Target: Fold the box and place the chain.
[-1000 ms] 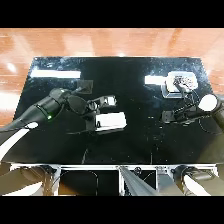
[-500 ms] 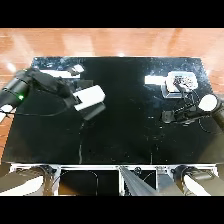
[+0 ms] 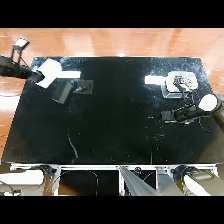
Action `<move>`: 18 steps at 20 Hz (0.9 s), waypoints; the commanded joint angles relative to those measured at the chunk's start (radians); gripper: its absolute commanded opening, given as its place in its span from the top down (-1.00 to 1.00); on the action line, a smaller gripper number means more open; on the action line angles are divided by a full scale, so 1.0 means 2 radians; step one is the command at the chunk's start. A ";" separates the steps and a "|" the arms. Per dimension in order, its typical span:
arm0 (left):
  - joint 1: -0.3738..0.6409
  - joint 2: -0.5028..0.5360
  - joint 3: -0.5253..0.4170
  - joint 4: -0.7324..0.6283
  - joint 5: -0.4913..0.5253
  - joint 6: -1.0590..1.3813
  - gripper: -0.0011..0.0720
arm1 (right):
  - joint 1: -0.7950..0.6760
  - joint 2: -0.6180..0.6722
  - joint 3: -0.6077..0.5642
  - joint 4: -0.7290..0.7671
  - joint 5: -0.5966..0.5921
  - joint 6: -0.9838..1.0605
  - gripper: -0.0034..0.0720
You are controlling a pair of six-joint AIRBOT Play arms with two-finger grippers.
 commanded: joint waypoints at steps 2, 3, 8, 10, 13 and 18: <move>0.045 -0.122 0.147 -0.002 0.002 -0.064 0.92 | 0.000 0.000 0.000 0.012 -0.013 0.000 -1.00; 0.047 -0.149 0.180 -0.002 0.008 -0.067 0.91 | 0.000 0.000 0.000 0.012 -0.011 0.002 -1.00; 0.058 -0.262 0.315 0.000 0.038 -0.102 0.91 | 0.000 0.000 0.000 0.008 0.006 0.022 -1.00; 0.058 -0.281 0.333 0.000 0.041 -0.102 0.91 | 0.000 0.000 0.000 0.008 0.003 0.027 -1.00; 0.058 -0.286 0.332 0.000 0.034 -0.102 0.91 | 0.000 0.000 0.000 0.007 0.002 0.032 -1.00; 0.058 -0.286 0.330 0.000 0.048 -0.102 0.91 | 0.000 0.000 0.000 0.006 0.002 0.034 -1.00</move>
